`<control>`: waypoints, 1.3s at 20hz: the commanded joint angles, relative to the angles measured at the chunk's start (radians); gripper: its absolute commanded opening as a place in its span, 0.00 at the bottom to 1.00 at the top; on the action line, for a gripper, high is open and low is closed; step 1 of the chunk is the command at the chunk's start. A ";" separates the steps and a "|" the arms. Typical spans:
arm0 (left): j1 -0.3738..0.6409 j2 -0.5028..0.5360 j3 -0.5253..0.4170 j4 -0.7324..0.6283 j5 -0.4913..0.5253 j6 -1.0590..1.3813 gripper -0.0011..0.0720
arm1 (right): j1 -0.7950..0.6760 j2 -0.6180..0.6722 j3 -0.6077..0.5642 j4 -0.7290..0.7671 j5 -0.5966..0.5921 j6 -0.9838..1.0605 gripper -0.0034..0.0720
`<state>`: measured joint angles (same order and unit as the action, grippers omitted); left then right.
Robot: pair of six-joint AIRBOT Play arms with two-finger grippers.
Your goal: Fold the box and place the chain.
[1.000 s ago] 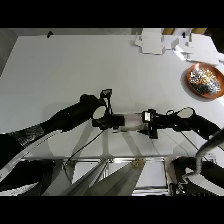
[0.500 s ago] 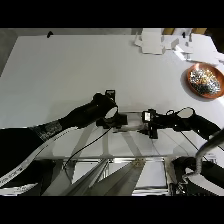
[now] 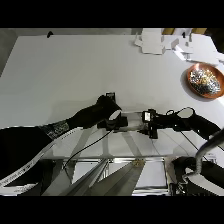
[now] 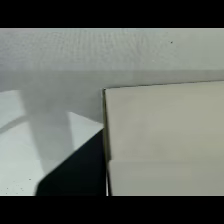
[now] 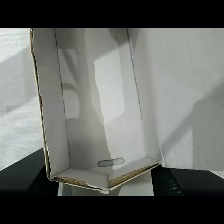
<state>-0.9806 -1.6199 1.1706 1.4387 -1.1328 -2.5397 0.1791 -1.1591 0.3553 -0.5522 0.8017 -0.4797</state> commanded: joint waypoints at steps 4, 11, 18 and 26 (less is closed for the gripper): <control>-0.001 -0.006 0.000 0.001 -0.009 0.000 0.02 | 0.000 0.000 0.000 0.000 0.000 0.000 0.40; 0.000 -0.005 0.001 -0.013 -0.005 0.000 0.24 | 0.000 0.000 0.000 0.000 0.000 0.000 0.40; 0.002 -0.003 0.020 -0.013 -0.023 0.000 0.02 | 0.000 0.000 0.000 0.000 0.000 0.000 0.40; 0.003 0.015 0.020 -0.038 -0.023 0.004 0.34 | 0.000 0.000 0.000 0.000 0.000 0.000 0.40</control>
